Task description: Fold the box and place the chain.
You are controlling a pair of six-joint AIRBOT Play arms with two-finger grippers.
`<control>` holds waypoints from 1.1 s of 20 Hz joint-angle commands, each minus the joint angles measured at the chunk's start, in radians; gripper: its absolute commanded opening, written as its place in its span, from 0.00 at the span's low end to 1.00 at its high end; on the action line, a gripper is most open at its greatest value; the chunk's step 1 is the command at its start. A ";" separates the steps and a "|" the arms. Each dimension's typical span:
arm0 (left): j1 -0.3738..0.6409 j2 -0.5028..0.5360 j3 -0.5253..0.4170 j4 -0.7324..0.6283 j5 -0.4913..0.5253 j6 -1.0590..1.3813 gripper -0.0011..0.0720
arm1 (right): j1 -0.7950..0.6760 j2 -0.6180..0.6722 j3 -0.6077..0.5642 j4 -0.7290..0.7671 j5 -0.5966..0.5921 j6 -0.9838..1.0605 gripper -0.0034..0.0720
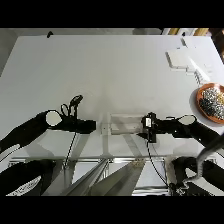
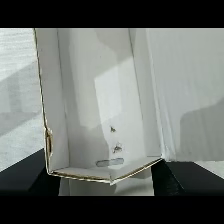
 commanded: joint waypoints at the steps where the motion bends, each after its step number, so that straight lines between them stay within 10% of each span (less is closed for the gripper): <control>1: 0.000 -0.035 -0.008 -0.154 0.056 0.069 0.02 | 0.000 0.000 0.000 0.000 0.000 0.000 0.59; 13: -0.094 -0.035 0.099 -0.197 0.042 0.089 0.03 | 0.000 0.000 0.000 0.000 0.000 0.000 0.59; 22: -0.151 -0.039 0.139 -0.163 0.016 0.088 0.39 | 0.000 0.000 0.000 0.000 0.000 0.000 0.59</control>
